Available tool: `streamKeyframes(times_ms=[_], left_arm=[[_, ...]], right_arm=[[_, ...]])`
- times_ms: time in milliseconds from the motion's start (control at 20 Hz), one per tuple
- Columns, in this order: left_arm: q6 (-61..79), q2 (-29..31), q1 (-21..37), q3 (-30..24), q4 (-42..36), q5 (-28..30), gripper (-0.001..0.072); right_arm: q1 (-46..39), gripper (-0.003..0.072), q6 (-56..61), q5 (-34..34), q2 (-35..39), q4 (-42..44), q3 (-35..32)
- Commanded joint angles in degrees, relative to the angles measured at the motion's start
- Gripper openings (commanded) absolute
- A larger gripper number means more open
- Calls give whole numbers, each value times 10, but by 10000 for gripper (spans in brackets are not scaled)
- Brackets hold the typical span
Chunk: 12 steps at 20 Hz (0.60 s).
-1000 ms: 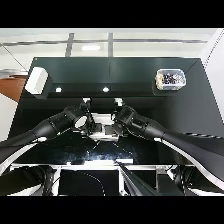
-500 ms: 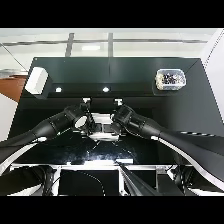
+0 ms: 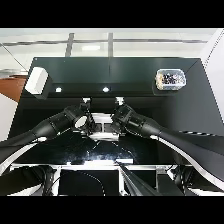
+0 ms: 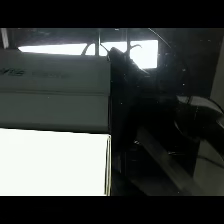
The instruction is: Fold the box and place the chain.
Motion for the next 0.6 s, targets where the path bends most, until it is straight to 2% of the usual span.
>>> streamKeyframes(times_ms=[0,400,450,500,550], left_arm=[[0,0,0,0,0,-1,32],[0,0,0,0,0,-2,32],[0,0,0,0,0,-2,32],[0,0,0,0,0,-2,32],[0,0,0,0,0,-2,32]], right_arm=[[0,26,1,-6,0,2,0],[0,32,0,-7,0,2,1],[-1,180,-5,-14,1,1,4],[-3,417,-6,-24,3,0,7],[-7,430,-9,-33,5,0,11]])
